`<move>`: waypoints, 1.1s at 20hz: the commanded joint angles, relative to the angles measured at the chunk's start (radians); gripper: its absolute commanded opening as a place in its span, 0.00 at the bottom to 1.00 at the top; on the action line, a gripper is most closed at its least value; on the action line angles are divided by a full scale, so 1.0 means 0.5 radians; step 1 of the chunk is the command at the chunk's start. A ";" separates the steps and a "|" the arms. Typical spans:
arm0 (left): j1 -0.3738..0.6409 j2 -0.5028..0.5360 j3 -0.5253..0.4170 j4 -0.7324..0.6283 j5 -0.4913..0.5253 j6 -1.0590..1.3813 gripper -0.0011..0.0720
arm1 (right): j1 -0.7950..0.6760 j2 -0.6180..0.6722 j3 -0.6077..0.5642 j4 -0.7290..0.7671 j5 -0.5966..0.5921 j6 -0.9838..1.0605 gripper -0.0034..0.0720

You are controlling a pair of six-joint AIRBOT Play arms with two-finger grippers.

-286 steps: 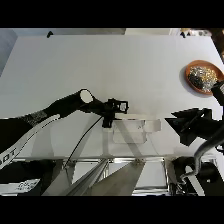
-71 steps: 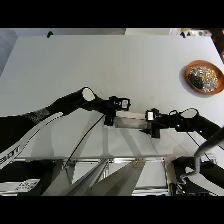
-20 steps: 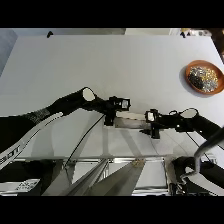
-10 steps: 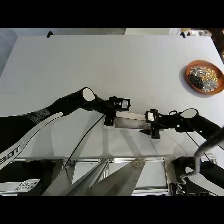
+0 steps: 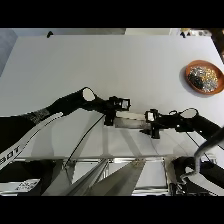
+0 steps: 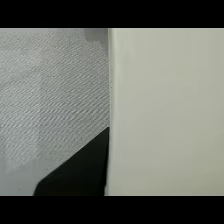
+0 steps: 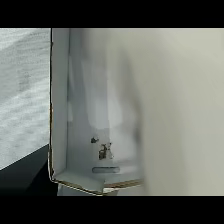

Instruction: Fold the box and place the chain.

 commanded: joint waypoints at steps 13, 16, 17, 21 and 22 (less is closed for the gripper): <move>0.002 0.677 0.002 1.127 -0.431 -1.263 0.88 | -0.001 0.002 0.000 0.002 0.003 0.006 0.58; -0.002 0.819 0.002 1.093 -0.497 -1.313 0.85 | -0.001 0.002 0.000 0.002 0.003 0.006 0.58; -0.002 0.848 0.001 1.039 -0.518 -1.312 0.73 | -0.001 0.002 0.000 0.002 0.003 0.006 0.58; -0.067 0.855 0.000 0.749 -0.632 -1.308 0.02 | -0.001 0.002 0.000 0.002 0.003 0.006 0.58; -0.115 0.849 0.000 0.700 -0.626 -1.308 0.02 | -0.001 0.002 0.000 0.002 0.003 0.006 0.58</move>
